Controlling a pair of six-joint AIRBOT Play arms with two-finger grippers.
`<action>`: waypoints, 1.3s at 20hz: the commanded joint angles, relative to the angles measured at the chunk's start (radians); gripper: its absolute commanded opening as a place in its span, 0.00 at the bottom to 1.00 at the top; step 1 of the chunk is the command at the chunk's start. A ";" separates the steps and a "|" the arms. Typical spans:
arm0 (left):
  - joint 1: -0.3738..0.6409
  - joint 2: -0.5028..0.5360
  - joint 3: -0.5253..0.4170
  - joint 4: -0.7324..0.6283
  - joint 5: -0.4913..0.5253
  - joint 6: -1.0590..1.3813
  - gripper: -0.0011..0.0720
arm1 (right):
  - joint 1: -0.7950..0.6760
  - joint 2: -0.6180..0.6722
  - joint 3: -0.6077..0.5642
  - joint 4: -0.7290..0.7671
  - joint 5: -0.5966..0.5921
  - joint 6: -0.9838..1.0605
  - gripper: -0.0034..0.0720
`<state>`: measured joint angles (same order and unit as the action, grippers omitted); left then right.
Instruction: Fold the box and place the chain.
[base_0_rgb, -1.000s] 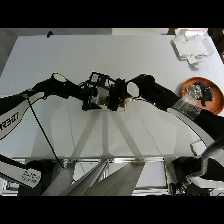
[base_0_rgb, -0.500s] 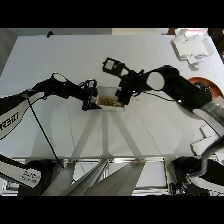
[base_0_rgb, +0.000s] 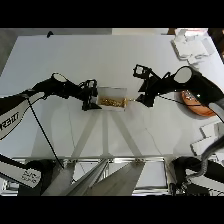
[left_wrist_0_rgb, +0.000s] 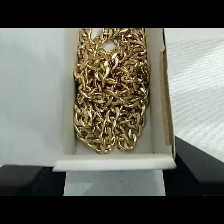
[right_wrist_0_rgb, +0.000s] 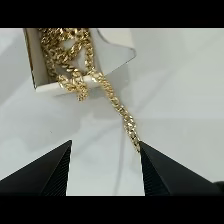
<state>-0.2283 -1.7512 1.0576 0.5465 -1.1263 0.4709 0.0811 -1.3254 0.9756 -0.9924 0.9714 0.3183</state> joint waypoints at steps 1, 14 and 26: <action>0.000 0.001 0.000 0.000 0.000 0.000 0.45 | -0.026 -0.125 -0.007 0.161 0.009 -0.194 0.68; 0.000 0.001 0.000 0.000 0.000 0.000 0.45 | 0.013 -0.315 -0.007 0.361 -0.180 -0.435 0.56; 0.000 0.001 0.000 0.000 0.000 0.000 0.45 | 0.013 -0.249 -0.007 0.330 -0.213 -0.374 0.06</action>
<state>-0.2283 -1.7512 1.0576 0.5465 -1.1263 0.4709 0.0933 -1.6054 0.9688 -0.6441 0.7704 -0.0856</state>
